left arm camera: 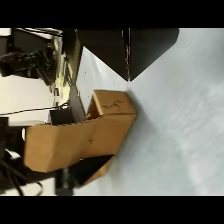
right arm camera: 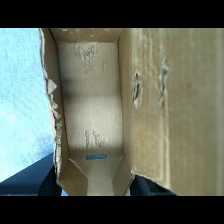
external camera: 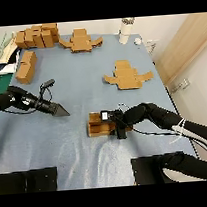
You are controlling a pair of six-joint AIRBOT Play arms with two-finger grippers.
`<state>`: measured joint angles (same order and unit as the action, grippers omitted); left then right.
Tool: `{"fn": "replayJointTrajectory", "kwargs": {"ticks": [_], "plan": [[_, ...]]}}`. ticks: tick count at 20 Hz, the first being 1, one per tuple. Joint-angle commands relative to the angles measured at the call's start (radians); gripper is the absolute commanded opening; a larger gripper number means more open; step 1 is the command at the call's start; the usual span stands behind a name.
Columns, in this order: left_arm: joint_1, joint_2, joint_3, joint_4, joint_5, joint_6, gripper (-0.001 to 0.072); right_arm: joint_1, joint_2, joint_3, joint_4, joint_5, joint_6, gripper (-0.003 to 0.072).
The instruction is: Fold the box.
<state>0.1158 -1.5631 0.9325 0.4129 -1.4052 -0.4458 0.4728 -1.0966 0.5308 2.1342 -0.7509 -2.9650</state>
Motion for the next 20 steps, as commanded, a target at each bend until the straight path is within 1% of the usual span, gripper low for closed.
{"fn": "replayJointTrajectory", "kwargs": {"ticks": [1,3,4,6,8,9,10,11,12,13,15,16,17,18,20], "plan": [[-0.078,0.090,-0.040,-0.056,0.053,0.159,0.0010,0.000,0.001,0.001,0.000,0.000,0.000,0.0474],[-0.101,0.136,-0.087,-0.058,0.137,0.233,0.0010,0.000,0.001,0.001,0.000,0.000,0.000,0.0474],[-0.114,0.157,-0.126,-0.071,0.186,0.303,0.0011,0.000,0.001,0.001,0.000,0.000,0.000,0.0474],[-0.142,0.190,-0.212,-0.147,0.266,0.490,0.0011,0.000,0.001,0.001,0.000,0.000,0.000,0.0474],[-0.175,0.225,-0.296,-0.240,0.315,0.722,0.0013,0.000,0.001,0.001,0.000,0.000,0.000,0.0474],[-0.190,0.245,-0.332,-0.279,0.323,0.835,0.0014,0.000,0.001,0.001,0.000,0.000,0.000,0.0474],[-0.201,0.263,-0.357,-0.290,0.335,0.894,0.0016,0.000,0.001,0.001,0.000,0.000,0.000,0.0474],[-0.211,0.281,-0.379,-0.291,0.362,0.912,0.0144,0.000,0.001,0.001,0.000,0.000,0.000,0.0474],[-0.221,0.296,-0.397,-0.297,0.407,0.911,0.0346,0.000,0.001,0.001,0.000,0.000,0.000,0.0473],[-0.230,0.314,-0.414,-0.299,0.451,0.910,0.0373,0.000,0.001,0.001,0.000,0.000,0.000,0.0474],[-0.249,0.348,-0.435,-0.297,0.505,0.925,0.0374,0.000,0.001,0.001,0.000,0.000,0.000,0.0474],[-0.262,0.366,-0.446,-0.291,0.528,0.969,0.0400,0.000,0.001,0.001,0.000,0.000,0.000,0.0474],[-0.276,0.386,-0.460,-0.285,0.556,1.028,0.0611,0.000,0.001,0.001,0.000,0.000,0.000,0.0474],[-0.291,0.403,-0.476,-0.285,0.583,1.077,0.0669,0.000,0.001,0.001,0.000,0.000,0.000,0.0474],[-0.321,0.423,-0.505,-0.286,0.595,1.124,0.0670,0.000,0.001,0.001,0.000,0.000,0.000,0.0473]]}}
